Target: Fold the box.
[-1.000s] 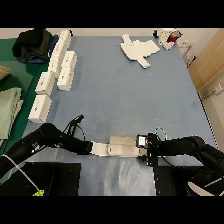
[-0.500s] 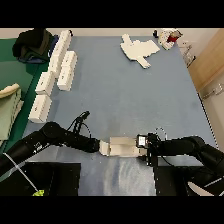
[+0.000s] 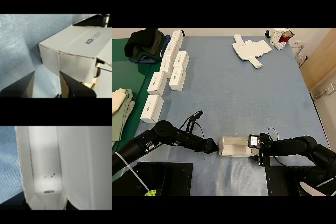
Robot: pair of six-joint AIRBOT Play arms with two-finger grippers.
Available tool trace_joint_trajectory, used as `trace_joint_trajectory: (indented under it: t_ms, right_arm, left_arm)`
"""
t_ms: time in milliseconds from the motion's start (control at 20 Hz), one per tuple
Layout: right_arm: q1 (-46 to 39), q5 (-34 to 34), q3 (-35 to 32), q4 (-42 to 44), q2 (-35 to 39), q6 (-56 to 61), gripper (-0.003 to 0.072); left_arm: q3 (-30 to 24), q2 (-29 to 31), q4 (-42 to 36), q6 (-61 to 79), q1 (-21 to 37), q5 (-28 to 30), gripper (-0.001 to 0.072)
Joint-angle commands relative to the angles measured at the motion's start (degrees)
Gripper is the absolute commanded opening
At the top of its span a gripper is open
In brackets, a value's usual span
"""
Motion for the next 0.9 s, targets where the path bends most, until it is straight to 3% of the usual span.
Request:
trace_joint_trajectory:
  t_ms: [0,350,650,850]
  right_arm:
    - [0.0,0.0,0.0,0.0,0.0,0.0,0.0511]
    - [0.0,0.0,0.0,0.0,0.0,0.0,0.0511]
    - [0.0,0.0,0.0,0.0,0.0,0.0,0.0511]
    - [0.0,0.0,0.0,0.0,0.0,0.0,0.0510]
  left_arm:
    - [0.1,0.0,-0.1,-0.1,0.0,-1.0,0.0467]
    - [0.1,0.0,-0.1,0.1,0.0,1.0,0.0468]
    - [2.0,2.6,-0.3,-2.0,0.0,-2.4,0.0468]
    - [2.3,3.5,1.7,-7.2,-2.5,1.8,0.0468]
